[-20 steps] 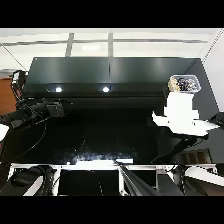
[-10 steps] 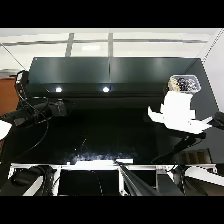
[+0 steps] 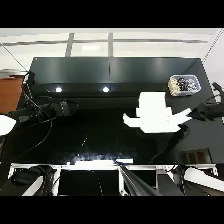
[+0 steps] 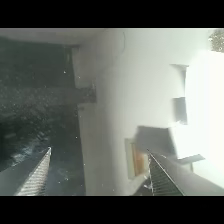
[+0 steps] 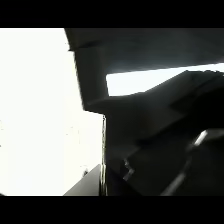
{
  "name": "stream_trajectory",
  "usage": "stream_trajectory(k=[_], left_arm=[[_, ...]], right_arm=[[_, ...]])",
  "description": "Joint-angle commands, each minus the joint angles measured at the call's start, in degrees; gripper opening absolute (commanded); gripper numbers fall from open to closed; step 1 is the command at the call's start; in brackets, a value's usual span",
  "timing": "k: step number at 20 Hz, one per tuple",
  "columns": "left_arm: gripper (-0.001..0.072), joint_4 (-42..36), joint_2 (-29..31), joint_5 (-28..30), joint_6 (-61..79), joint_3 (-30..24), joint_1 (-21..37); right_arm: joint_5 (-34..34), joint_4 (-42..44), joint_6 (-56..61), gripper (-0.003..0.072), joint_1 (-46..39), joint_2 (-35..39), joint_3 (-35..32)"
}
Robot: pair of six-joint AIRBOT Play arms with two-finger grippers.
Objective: Fold the box and place the chain.
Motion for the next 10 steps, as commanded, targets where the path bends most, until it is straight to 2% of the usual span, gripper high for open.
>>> stream_trajectory(k=[1,5,7,10], left_arm=[[0.0699,-2.32,-1.42,-0.07,0.0,0.0,0.0],[0.07,-4.11,-2.16,0.24,0.02,0.0,-0.02],[0.07,-4.09,-2.47,0.17,1.22,-0.02,-0.04],[0.07,-4.17,-4.24,-2.78,2.67,-0.04,-0.04]], right_arm=[[-2.93,6.67,2.78,0.0024,10.47,3.08,-1.6],[-13.42,11.1,5.09,0.0024,22.69,13.29,-4.96],[-18.03,11.65,6.16,0.0023,29.33,19.71,-8.72],[-29.14,11.78,6.99,0.0024,38.18,29.0,-17.33]])
